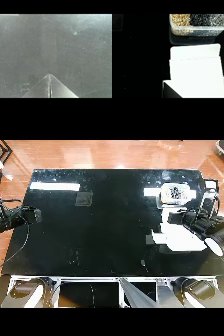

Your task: Fold the box and place the chain.

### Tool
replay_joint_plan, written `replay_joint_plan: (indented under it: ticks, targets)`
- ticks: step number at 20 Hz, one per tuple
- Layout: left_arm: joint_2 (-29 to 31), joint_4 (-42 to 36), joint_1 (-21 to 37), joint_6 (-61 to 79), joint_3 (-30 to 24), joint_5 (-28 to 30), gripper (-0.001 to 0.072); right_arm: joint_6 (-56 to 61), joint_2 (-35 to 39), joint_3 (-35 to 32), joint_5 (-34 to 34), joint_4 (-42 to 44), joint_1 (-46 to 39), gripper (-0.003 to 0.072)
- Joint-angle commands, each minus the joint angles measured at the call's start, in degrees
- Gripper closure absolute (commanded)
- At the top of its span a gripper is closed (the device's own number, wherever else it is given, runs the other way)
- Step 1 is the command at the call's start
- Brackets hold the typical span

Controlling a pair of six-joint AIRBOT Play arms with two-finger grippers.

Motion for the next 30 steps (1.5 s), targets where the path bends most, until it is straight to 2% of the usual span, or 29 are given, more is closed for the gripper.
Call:
replay_joint_plan:
  ticks: [1,14,20,23,24,25,26,27,28,29,30]
  targets:
    - [0.02,0.00,0.02,0.02,-0.02,0.02,0.0691,0.00,0.04,-0.02,0.02,0.00,-0.04,0.0667]
    - [0.02,-0.15,0.02,-0.02,-0.02,0.31,0.0690,0.00,0.04,-0.02,0.02,0.00,-0.04,0.0667]
    - [-0.04,-0.35,0.02,0.00,-0.02,14.82,0.0690,0.17,0.04,-0.02,-4.13,0.02,-0.04,0.0667]
    - [-0.57,-0.44,0.02,-0.04,-0.11,18.93,0.0683,0.17,0.04,-0.02,-6.99,-0.20,-0.04,0.0667]
    - [-1.29,-0.57,-0.02,-0.11,-0.11,19.19,0.0550,0.22,0.04,-0.02,-8.70,0.02,-0.04,0.0667]
    - [-2.40,-1.95,-0.02,-0.13,-0.11,19.12,0.0227,0.22,0.04,-0.02,-10.08,0.55,-0.04,0.0667]
    - [-3.67,-3.13,-0.02,-0.17,-0.11,19.08,0.0076,0.22,0.02,-0.02,-11.17,1.11,-0.04,0.0665]
    - [-5.14,-3.96,-0.04,-0.13,-0.11,18.99,0.0073,0.22,-0.07,-0.02,-12.20,1.11,-0.07,0.0592]
    - [-6.71,-4.33,-0.04,-0.11,-0.09,18.58,0.0073,0.22,-0.17,-0.09,-12.31,1.05,-0.07,0.0206]
    - [-8.17,-4.39,-0.04,0.07,-0.07,17.86,0.0073,0.20,-0.66,-0.09,-12.11,0.72,-0.24,-0.0017]
    - [-9.55,-4.66,-0.04,0.07,-0.07,16.74,0.0073,0.17,-1.18,-0.09,-11.69,0.72,-0.70,-0.0021]
